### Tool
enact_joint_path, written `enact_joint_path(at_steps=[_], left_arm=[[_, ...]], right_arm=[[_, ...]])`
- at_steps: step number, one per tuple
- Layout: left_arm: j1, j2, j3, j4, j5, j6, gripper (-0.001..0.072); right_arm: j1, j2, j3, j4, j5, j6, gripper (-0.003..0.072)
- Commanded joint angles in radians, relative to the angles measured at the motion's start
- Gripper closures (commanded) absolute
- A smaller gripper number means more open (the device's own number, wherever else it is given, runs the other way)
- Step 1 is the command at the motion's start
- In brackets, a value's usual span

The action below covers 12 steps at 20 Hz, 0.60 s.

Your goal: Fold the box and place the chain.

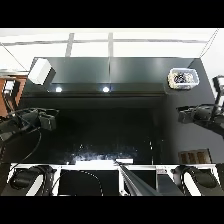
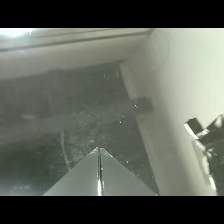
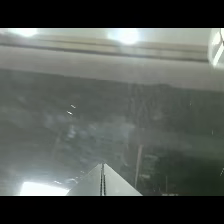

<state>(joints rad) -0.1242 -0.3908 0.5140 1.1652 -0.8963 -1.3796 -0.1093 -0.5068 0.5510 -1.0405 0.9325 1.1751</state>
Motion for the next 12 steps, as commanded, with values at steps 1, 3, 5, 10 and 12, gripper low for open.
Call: enact_joint_path(at_steps=[1, 3, 5, 10, 12], left_arm=[[-0.018, 0.079, -0.077, -0.003, 0.062, 0.003, 0.0682], [-0.019, 0.081, -0.077, -0.008, 0.05, 0.003, 0.0681], [-0.019, 0.08, -0.077, -0.006, 0.051, 0.003, 0.0682], [-0.019, 0.08, -0.077, -0.006, 0.051, 0.003, 0.0682], [-0.019, 0.08, -0.077, -0.007, 0.051, 0.003, 0.0681]], right_arm=[[-0.001, 0.013, -0.093, 0.0, -0.078, -0.001, 0.0666], [-0.001, 0.013, -0.093, -0.001, -0.08, -0.001, 0.0665], [-0.001, 0.013, -0.093, -0.001, -0.08, -0.001, 0.0665], [-0.001, 0.013, -0.093, -0.001, -0.08, -0.001, 0.0665], [-0.001, 0.013, -0.093, -0.001, -0.08, -0.001, 0.0665]])
